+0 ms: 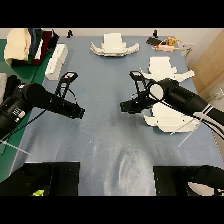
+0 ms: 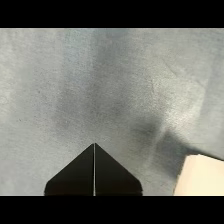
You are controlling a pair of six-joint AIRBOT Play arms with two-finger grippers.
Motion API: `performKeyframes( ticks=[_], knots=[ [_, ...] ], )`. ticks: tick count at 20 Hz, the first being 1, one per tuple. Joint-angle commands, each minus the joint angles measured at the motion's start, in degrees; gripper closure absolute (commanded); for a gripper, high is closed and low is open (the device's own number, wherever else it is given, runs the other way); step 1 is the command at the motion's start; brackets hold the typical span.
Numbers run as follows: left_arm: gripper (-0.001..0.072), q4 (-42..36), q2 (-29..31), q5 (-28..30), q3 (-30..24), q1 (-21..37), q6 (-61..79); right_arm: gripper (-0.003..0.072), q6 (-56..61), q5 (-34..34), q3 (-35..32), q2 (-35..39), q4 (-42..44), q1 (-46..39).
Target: Fold the box.
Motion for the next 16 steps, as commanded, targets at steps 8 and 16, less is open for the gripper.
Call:
performKeyframes(
  ticks=[8, 16],
  knots=[
    [0.0694, 0.02, 0.07, 0.02, -0.02, -0.02, 0.0, 0.0681, 0.02, 0.02, 0.07, -0.02, 0.02, 0.02],
    [0.0694, -0.11, 0.07, 1.42, -0.02, -0.11, 0.0, 0.0681, 0.98, -0.35, 0.07, -0.02, 1.31, 0.02]
  ],
)
